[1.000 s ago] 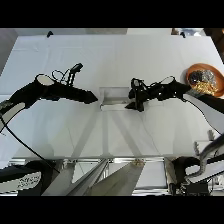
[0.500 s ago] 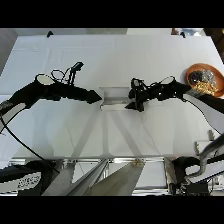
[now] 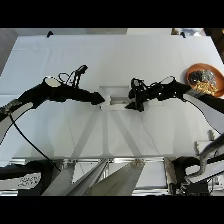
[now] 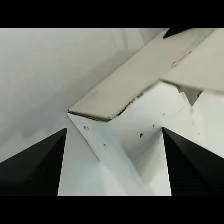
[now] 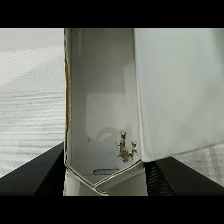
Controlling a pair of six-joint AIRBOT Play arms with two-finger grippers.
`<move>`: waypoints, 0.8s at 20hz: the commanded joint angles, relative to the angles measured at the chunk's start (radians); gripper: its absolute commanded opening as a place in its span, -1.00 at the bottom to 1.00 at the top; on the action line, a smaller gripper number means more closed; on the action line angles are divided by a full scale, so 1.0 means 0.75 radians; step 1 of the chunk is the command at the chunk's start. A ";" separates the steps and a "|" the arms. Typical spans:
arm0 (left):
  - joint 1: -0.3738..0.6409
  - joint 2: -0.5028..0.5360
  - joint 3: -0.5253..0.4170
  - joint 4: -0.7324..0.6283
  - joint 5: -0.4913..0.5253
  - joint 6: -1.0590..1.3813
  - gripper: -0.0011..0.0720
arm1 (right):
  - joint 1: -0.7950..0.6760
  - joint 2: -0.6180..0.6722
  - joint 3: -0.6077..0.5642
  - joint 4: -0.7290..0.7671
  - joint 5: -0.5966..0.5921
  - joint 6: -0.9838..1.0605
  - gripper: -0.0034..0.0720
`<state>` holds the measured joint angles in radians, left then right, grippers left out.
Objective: Fold the box and place the chain.
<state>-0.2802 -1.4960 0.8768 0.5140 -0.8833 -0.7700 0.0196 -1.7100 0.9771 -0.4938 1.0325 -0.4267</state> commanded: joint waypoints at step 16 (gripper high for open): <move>-0.095 -0.055 0.000 0.117 0.234 -0.258 0.78 | 0.000 0.000 0.001 0.000 0.001 0.000 -0.27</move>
<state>-0.3435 -1.5372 0.8772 0.5385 -0.7208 -0.9146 0.0196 -1.7100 0.9771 -0.4934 1.0321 -0.4267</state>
